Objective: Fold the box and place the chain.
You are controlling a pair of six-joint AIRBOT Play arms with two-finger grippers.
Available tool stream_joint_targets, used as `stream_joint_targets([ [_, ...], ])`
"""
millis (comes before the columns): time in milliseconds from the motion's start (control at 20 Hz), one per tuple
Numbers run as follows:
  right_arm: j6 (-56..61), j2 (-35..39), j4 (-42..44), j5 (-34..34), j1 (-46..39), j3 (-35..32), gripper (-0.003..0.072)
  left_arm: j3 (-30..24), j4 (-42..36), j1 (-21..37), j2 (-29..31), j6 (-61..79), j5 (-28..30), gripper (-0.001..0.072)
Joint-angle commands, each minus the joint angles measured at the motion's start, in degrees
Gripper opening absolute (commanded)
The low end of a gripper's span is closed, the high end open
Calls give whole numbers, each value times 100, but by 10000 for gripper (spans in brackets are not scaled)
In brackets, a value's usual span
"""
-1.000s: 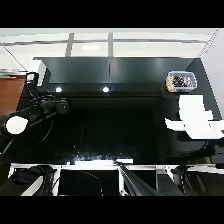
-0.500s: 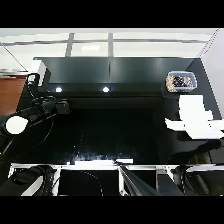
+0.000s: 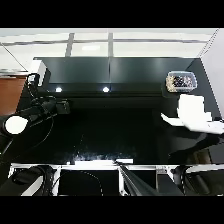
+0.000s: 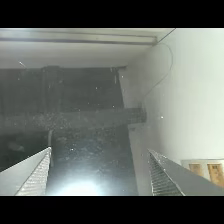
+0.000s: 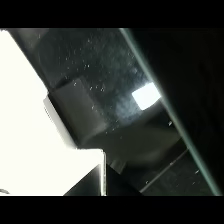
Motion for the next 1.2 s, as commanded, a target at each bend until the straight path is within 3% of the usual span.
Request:
stream_joint_targets([
  [0,-186,203,131,79,129,-44,15,-2,-7,-2,-4,2,-109,705],
  [350,-431,1180,1333,-26,597,-1401,15,0,-7,0,-2,26,-313,704],
  [550,-153,1952,1934,-282,1320,-2297,15,0,-17,-2,-2,24,-323,704],
  [700,188,2774,2299,-1174,2258,-3136,16,0,-22,-2,-2,22,-339,704],
  [900,334,4017,2933,-2962,3788,-4170,16,0,-332,-4,-2,22,-551,704],
  [1050,87,4905,3329,-4175,5029,-4835,16,0,-468,-39,-2,22,-553,704],
  [1150,-267,5344,3270,-4616,5777,-5163,16,0,-463,-39,-7,24,-584,704],
])
